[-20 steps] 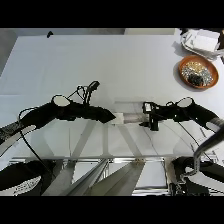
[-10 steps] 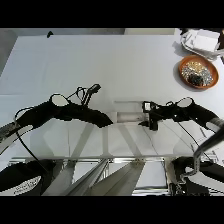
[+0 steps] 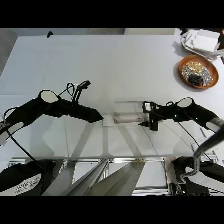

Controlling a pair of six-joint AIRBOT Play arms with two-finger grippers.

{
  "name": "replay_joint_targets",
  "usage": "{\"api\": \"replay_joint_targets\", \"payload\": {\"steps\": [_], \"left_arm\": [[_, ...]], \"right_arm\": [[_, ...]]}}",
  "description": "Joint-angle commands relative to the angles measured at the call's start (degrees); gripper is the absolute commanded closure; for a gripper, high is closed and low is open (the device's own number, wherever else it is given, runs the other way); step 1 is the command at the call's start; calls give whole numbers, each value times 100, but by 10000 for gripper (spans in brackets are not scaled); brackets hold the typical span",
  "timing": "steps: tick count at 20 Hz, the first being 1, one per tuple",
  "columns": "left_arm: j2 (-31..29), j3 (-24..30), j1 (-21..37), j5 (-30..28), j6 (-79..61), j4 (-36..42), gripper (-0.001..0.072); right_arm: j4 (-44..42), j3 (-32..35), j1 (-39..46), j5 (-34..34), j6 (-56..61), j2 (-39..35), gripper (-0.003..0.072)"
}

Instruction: Fold the box and place the chain.

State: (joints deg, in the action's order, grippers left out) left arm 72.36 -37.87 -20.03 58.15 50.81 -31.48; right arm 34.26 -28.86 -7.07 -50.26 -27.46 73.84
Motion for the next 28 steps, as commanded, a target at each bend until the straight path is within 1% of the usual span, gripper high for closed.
{"api": "replay_joint_targets", "payload": {"steps": [1,6,8,10,13,16,18,25,28], "left_arm": [[-7,0,286,138,63,-168,575],[-7,0,723,369,63,-240,565],[-2,22,807,463,72,-308,556],[37,214,793,304,68,-129,558],[411,343,420,-157,63,153,582],[852,326,-162,-573,-90,553,582],[975,326,-400,-802,-98,699,582],[968,326,-448,-866,-197,850,575],[885,326,-409,-726,-212,730,575]], "right_arm": [[2,-4,0,-9,-2,-4,365],[4,-4,0,-7,-2,-4,365],[2,-4,0,-7,-2,-4,365],[4,-4,0,-7,-2,-4,365],[4,-4,0,-9,-2,-4,365],[4,-4,0,-9,-2,-4,365],[4,-4,0,-7,-2,-4,365],[4,-4,0,-7,-2,-4,365],[4,-4,0,-7,-2,-4,365]]}}
